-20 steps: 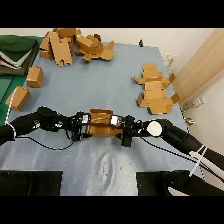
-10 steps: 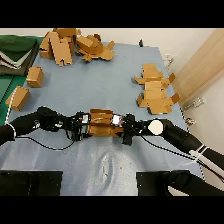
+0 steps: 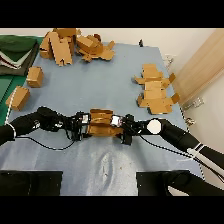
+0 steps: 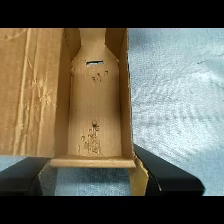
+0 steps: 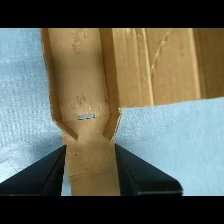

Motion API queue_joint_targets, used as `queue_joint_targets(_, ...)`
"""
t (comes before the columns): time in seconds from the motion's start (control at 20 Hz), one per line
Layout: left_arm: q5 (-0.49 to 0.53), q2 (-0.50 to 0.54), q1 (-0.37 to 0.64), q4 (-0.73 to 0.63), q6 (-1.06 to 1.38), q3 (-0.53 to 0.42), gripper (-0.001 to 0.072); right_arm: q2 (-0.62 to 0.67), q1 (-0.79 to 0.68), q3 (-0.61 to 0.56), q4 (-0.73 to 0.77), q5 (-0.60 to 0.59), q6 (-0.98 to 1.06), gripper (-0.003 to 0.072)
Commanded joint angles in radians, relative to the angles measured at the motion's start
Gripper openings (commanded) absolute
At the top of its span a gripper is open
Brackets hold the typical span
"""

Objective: Fold the box.

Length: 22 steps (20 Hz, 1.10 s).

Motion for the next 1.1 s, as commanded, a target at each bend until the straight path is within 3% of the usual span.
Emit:
queue_joint_targets(0.0, 0.000, 0.000, 0.000, 0.000, 0.000, 0.001, 0.0381, -0.010, 0.000, 0.001, 0.057, -0.041, -0.066, 0.0480)
queue_joint_targets(0.1, 0.000, 0.000, 0.000, 0.000, 0.000, 0.001, 0.0381, -0.012, 0.000, 0.001, 0.092, -0.041, -0.080, 0.0470)
queue_joint_targets(0.2, 0.000, 0.000, 0.000, 0.000, 0.000, 0.001, 0.0381, -0.013, 0.002, 0.001, 0.110, -0.031, -0.087, 0.0295)
queue_joint_targets(0.3, 0.000, 0.000, 0.000, 0.000, 0.000, 0.001, 0.0381, -0.022, 0.002, 0.001, 0.162, -0.019, -0.127, 0.0253)
queue_joint_targets(0.35, 0.000, 0.000, 0.000, 0.000, 0.000, 0.001, 0.0381, -0.028, 0.002, 0.001, 0.192, -0.016, -0.156, 0.0171)
queue_joint_targets(0.5, 0.000, 0.000, 0.000, 0.000, 0.000, 0.001, 0.0381, -0.050, 0.013, 0.001, 0.294, -0.017, -0.266, 0.0086)
queue_joint_targets(0.95, 0.000, 0.000, 0.000, 0.000, 0.000, 0.001, 0.0381, -0.096, 0.039, 0.002, 0.362, -0.081, -0.371, 0.0099)
queue_joint_targets(1.05, 0.000, 0.000, 0.000, 0.000, 0.000, 0.001, 0.0381, -0.104, 0.039, 0.002, 0.368, -0.080, -0.371, 0.0143)
